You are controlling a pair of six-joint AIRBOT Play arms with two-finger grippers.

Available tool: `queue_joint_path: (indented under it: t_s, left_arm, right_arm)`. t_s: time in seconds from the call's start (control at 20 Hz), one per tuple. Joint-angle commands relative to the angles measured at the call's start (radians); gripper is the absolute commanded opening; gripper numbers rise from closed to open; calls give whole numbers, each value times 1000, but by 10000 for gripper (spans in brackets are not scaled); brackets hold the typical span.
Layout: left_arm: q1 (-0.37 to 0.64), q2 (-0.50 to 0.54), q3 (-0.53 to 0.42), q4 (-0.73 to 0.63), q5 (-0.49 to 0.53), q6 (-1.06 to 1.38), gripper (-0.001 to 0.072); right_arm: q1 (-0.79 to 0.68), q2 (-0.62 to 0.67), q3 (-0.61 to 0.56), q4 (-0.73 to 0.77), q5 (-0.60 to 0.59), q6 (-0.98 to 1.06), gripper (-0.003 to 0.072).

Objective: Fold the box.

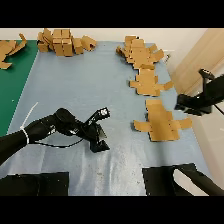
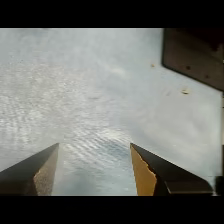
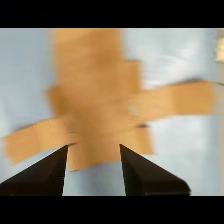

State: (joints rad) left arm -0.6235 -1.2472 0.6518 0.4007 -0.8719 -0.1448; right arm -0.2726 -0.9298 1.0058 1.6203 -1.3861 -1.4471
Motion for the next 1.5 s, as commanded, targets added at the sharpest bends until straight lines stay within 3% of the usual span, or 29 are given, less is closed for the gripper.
queue_joint_path:
  t_s: [0.0,0.15,0.25,0.35,0.55,0.65,0.85,1.15,1.2,1.25,1.35,1.45]
  left_arm:
    - [0,0,0,-27,-132,-58,692]
    - [19,1,20,-23,-125,-109,692]
    - [84,23,46,13,-90,-198,692]
    - [179,92,60,92,-17,-343,692]
    - [314,256,69,282,-36,-656,692]
    - [325,295,69,328,-56,-729,692]
    - [324,299,69,309,-61,-728,691]
    - [324,299,69,243,-63,-728,692]
    - [324,299,69,222,-63,-728,692]
    - [324,299,69,210,-63,-728,692]
    - [324,299,69,197,-62,-728,692]
    - [324,299,69,197,-51,-728,692]
  right_arm:
    - [-178,-54,16,-153,-26,-26,505]
    - [-239,-157,16,-155,-25,-85,505]
    - [-251,-206,16,-180,-22,-129,505]
    - [-251,-233,16,-229,-13,-169,505]
    - [-270,-276,16,-294,9,-196,505]
    - [-292,-308,16,-277,21,-227,505]
    - [-327,-375,17,-83,61,-354,505]
    - [-335,-462,19,-39,77,-438,495]
    - [-335,-467,18,-26,77,-455,452]
    - [-335,-465,19,-2,69,-476,361]
    - [-332,-454,21,77,22,-507,311]
    - [-330,-436,21,222,-50,-555,43]
